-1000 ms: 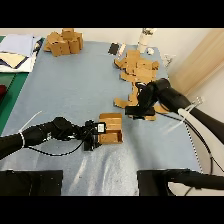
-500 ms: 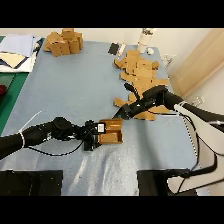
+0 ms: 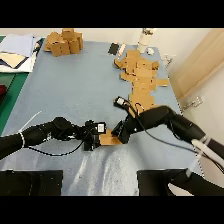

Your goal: Fold the box.

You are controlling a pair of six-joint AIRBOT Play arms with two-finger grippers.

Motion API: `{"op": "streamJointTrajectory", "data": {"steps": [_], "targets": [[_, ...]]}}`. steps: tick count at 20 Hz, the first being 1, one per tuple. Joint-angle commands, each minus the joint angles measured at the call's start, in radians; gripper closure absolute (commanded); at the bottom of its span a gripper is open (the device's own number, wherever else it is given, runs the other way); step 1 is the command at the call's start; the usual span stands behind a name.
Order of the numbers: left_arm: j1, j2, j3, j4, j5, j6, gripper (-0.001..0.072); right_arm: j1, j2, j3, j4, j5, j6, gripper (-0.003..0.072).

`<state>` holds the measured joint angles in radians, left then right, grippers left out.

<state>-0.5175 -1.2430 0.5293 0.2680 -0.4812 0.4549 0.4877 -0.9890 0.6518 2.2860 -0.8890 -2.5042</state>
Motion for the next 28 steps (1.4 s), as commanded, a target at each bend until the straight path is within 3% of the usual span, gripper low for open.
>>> {"op": "streamJointTrajectory", "data": {"steps": [1,4,5,6,7,14,16,18,24,28], "targets": [[0.0,0.0,0.001,0.0,0.0,0.0,0.0099,0.173,0.142,-0.084,-0.218,0.285,-0.009,0.0685],[0.0,0.0,0.001,0.0,0.0,0.0,0.0099,0.275,0.18,-0.11,-0.322,0.312,-0.009,0.0682],[0.0,0.0,0.0,0.001,0.0,0.0,0.0098,0.298,0.179,-0.114,-0.369,0.31,-0.009,0.063],[0.0,0.0,0.0,0.0,0.0,0.0,0.0099,0.312,0.177,-0.116,-0.393,0.307,-0.01,0.0389],[0.0,0.0,0.001,0.0,0.0,0.0,0.0099,0.319,0.175,-0.116,-0.395,0.309,-0.01,0.0208],[0.0,0.0,0.001,0.001,0.0,0.0,0.0099,0.318,0.166,-0.116,-0.475,0.271,-0.031,0.0204],[0.0,0.0,0.0,0.0,0.0,0.0,0.0099,0.319,0.166,-0.118,-0.465,0.253,-0.075,0.012],[0.0,0.0,0.001,0.0,0.0,0.0,0.0099,0.32,0.166,-0.125,-0.464,0.258,-0.117,0.012],[0.0,0.0,0.0,0.0,0.0,0.0,0.0099,0.381,0.165,-0.178,-0.562,0.388,-0.141,0.012],[0.0,0.0,0.0,0.0,0.0,0.0,0.0099,0.381,0.165,-0.179,-0.571,0.382,-0.141,0.0122]]}}
